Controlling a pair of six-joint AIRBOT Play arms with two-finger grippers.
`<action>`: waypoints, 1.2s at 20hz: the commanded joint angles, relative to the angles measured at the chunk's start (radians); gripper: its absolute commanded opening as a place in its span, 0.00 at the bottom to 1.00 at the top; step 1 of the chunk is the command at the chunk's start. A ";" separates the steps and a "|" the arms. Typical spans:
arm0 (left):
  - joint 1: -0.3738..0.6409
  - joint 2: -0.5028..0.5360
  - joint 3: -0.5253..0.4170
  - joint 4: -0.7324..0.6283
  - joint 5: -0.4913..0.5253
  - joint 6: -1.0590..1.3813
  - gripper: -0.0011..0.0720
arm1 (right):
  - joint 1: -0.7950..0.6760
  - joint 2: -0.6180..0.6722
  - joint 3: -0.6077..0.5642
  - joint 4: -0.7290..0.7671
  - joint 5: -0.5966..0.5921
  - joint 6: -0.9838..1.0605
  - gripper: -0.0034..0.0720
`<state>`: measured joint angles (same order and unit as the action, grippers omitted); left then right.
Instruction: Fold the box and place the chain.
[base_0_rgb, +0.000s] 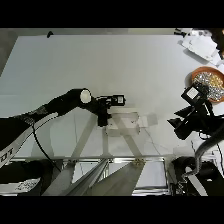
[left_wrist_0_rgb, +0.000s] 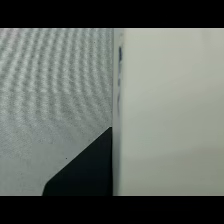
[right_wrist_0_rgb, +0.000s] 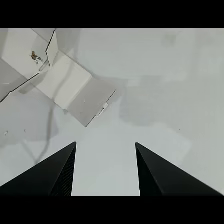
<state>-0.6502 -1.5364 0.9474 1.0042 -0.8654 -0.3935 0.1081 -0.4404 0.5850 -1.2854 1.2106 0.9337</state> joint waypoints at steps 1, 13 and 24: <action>0.000 0.000 0.000 -0.001 -0.003 0.000 0.03 | 0.001 0.000 0.000 0.011 0.001 0.000 0.59; 0.000 0.000 0.000 -0.001 -0.003 0.000 0.03 | 0.166 -0.016 -0.239 0.192 -0.238 -0.306 0.06; 0.000 0.000 0.000 -0.001 -0.003 0.000 0.03 | 0.443 -0.238 -0.284 0.093 -0.532 -0.621 1.00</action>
